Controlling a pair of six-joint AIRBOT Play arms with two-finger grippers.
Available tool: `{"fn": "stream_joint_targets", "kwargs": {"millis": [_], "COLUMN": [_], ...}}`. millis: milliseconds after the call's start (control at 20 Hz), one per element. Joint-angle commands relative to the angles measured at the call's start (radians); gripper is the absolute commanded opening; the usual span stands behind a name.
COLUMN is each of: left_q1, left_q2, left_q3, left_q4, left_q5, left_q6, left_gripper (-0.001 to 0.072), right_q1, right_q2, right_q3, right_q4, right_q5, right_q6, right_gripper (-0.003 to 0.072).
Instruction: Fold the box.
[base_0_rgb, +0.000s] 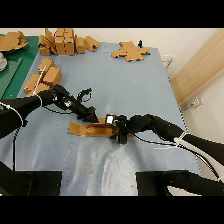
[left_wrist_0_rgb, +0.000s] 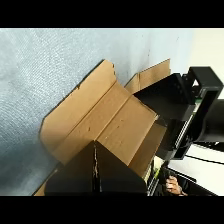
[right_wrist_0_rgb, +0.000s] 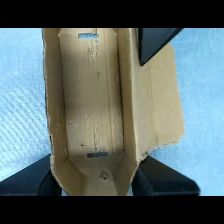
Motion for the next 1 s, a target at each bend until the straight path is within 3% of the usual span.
{"fn": "stream_joint_targets", "kwargs": {"millis": [0, 100, 300, 600, 750, 950], "left_q1": [0.004, 0.034, 0.110, 0.108, 0.082, -0.006], "left_q2": [0.016, 0.081, 0.245, 0.369, 0.490, 0.717], "left_q3": [0.003, 0.003, 0.002, -0.036, -0.171, -0.452], "left_q4": [0.003, -0.017, -0.028, 0.072, 0.085, 0.146], "left_q5": [-0.011, -0.014, 0.079, 0.110, 0.225, 0.465], "left_q6": [0.066, 0.226, 0.515, 0.586, 0.682, 0.925], "left_gripper": [0.0009, 0.0009, 0.0009, 0.0006, 0.0004, 0.0009], "right_q1": [0.000, 0.000, 0.000, 0.000, 0.000, 0.000], "right_q2": [0.001, 0.001, 0.001, 0.001, 0.001, 0.001], "right_q3": [0.000, 0.000, 0.000, 0.000, 0.000, 0.000], "right_q4": [-0.001, -0.001, -0.001, -0.001, -0.001, -0.001], "right_q5": [0.001, 0.001, 0.001, 0.001, 0.001, 0.001], "right_q6": [-0.001, -0.001, -0.001, -0.001, -0.001, -0.001], "right_gripper": [0.0557, 0.0558, 0.0558, 0.0557, 0.0557, 0.0557]}}
